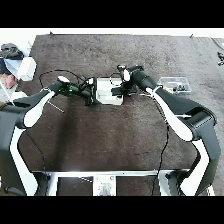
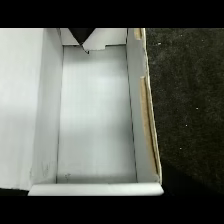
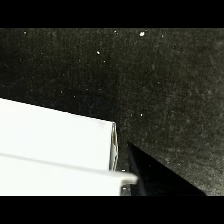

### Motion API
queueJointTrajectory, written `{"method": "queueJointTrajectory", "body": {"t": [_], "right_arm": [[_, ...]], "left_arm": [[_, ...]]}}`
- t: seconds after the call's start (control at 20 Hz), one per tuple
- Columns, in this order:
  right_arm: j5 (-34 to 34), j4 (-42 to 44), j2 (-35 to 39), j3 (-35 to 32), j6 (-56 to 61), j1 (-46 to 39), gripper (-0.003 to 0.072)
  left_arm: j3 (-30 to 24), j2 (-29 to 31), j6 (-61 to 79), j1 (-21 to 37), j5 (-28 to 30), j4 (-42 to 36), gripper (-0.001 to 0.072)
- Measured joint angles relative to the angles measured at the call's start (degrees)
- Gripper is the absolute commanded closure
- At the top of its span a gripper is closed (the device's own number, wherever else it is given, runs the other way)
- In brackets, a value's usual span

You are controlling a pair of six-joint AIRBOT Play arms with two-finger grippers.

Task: Fold the box and place the chain.

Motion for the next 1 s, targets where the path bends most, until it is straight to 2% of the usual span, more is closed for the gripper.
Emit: {"method": "queueJointTrajectory", "body": {"t": [0.05,0.1,0.65,0.7,0.85,0.95,1.0], "right_arm": [[0.0,-0.02,0.0,0.0,0.26,0.0,0.0405],[0.0,-0.02,0.0,0.0,0.57,0.0,0.0418],[0.81,-0.33,-0.09,0.0,5.73,0.44,0.0421],[0.52,-0.37,-0.28,0.0,6.29,0.7,0.0535],[-0.5,-0.9,-0.63,0.0,7.78,1.46,0.0648],[-1.18,-1.11,-0.72,0.0,7.87,1.84,0.0647],[-1.46,-1.22,-0.74,0.0,7.93,1.95,0.0583]], "left_arm": [[0.0,0.0,0.02,0.0,0.0,0.0,0.0363],[0.0,0.02,0.02,0.0,0.0,0.0,0.0363],[0.0,0.0,0.04,-0.04,0.0,0.0,0.0363],[0.0,0.0,0.02,-0.04,0.0,0.0,0.0363],[0.0,0.0,-0.11,0.07,0.04,-0.02,0.0363],[0.0,0.02,-0.11,0.07,0.04,0.0,0.0363],[0.0,0.02,-0.09,0.07,0.02,0.0,0.0363]]}}
